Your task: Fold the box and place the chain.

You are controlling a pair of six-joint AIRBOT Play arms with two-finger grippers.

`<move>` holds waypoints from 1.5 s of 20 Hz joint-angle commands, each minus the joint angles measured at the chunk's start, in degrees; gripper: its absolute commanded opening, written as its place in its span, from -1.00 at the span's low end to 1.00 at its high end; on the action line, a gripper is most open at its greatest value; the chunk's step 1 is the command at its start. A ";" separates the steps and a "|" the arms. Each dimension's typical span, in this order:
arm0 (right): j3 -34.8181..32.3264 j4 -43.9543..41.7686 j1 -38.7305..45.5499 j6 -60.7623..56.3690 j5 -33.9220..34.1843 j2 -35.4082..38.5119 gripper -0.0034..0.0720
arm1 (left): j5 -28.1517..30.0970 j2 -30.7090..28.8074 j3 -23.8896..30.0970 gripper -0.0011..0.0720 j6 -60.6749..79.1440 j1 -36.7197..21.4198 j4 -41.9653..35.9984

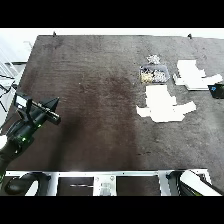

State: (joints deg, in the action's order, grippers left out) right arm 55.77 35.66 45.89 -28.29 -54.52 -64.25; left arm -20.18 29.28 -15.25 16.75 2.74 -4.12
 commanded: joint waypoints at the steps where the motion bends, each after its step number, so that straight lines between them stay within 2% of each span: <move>1: 14.10 10.49 2.12 -8.04 -14.95 -12.48 1.00 | 0.02 -0.04 0.00 -0.92 0.02 -0.04 0.00; 4: 23.10 13.99 2.01 -10.34 -23.78 -23.34 1.00 | 0.00 -0.04 0.02 -0.92 0.02 -0.04 0.00; 8: 29.24 16.13 0.92 -10.32 -28.15 -32.96 1.00 | 0.00 -0.04 0.02 -0.92 0.02 -0.04 0.02; 20: 31.39 18.67 -5.35 -10.08 -33.83 -45.24 0.94 | 0.00 -0.04 0.02 -0.92 0.02 -0.04 0.02; 21: 31.39 18.40 -5.75 -10.05 -34.03 -45.94 0.79 | 0.00 -0.04 0.00 -0.92 0.02 -0.04 0.00; 22: 31.36 18.53 -6.16 -10.08 -34.07 -46.47 0.79 | -0.02 -0.04 0.02 -0.92 0.02 -0.04 0.00; 23: 31.41 18.38 -6.54 -10.05 -34.05 -47.12 0.68 | 0.02 -0.04 0.00 -0.92 0.04 -0.04 0.00; 24: 31.39 17.73 -6.62 -10.05 -34.10 -47.63 0.31 | -0.02 -0.04 0.00 -0.92 0.02 -0.04 0.00; 25: 31.39 17.22 -6.69 -9.70 -34.05 -48.02 0.15 | 0.00 -0.04 0.00 -0.92 0.02 -0.04 0.02; 26: 31.36 16.35 -6.71 -9.14 -34.07 -48.26 -0.14 | 0.00 -0.04 0.02 -0.92 0.02 -0.04 0.00; 28: 31.36 14.32 -6.69 -8.98 -35.10 -48.37 -0.88 | 0.00 -0.04 0.02 -0.92 0.02 -0.04 0.00; 30: 31.32 12.44 -6.67 -9.20 -39.10 -48.35 -0.89 | 0.00 -0.04 0.02 -0.92 0.02 -0.04 0.02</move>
State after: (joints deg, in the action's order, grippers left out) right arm 87.11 50.89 39.40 -37.58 -89.80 -112.22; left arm -20.21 29.28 -15.25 16.78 2.74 -4.12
